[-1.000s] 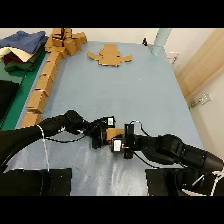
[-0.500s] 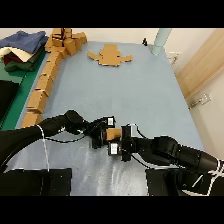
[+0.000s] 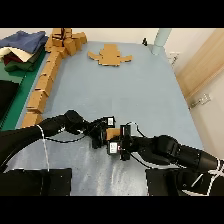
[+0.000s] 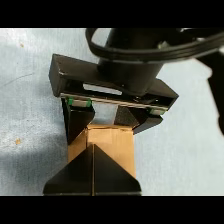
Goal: Fold the box.
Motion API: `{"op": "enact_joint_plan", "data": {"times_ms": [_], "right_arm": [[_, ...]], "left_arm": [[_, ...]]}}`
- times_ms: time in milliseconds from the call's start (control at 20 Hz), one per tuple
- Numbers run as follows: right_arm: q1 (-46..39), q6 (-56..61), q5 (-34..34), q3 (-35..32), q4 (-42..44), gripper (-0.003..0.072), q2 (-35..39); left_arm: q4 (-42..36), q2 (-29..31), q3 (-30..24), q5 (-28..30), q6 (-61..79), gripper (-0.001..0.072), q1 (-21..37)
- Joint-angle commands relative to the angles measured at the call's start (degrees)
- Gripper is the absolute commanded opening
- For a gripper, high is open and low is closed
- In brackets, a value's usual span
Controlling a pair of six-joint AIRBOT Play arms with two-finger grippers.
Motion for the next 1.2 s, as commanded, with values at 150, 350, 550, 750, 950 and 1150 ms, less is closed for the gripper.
{"op": "enact_joint_plan", "data": {"times_ms": [150,350,550,750,950,1150], "right_arm": [[0.02,0.0,0.0,0.13,0.0,0.0005,-1.73],[0.02,0.0,-0.02,0.13,0.0,0.0005,-1.73],[0.02,0.0,0.02,0.13,0.0,0.0005,-2.08],[0.02,0.0,0.04,0.79,0.0,0.0005,-1.4],[0.02,0.0,0.07,0.83,-0.04,0.0005,-1.38],[-0.17,0.0,0.0,0.83,-0.42,0.0005,-1.92]], "left_arm": [[0.0,0.02,0.0,0.02,0.02,0.0414,-0.02],[0.0,0.0,0.0,0.02,0.02,0.0413,-0.02],[0.0,0.0,0.0,0.02,0.02,0.0413,-0.02],[0.0,0.02,0.0,0.02,0.02,0.0414,-0.02],[0.0,0.02,0.0,0.02,0.02,0.0414,-0.02],[0.0,0.02,0.0,0.02,0.02,0.0414,-0.02]]}}
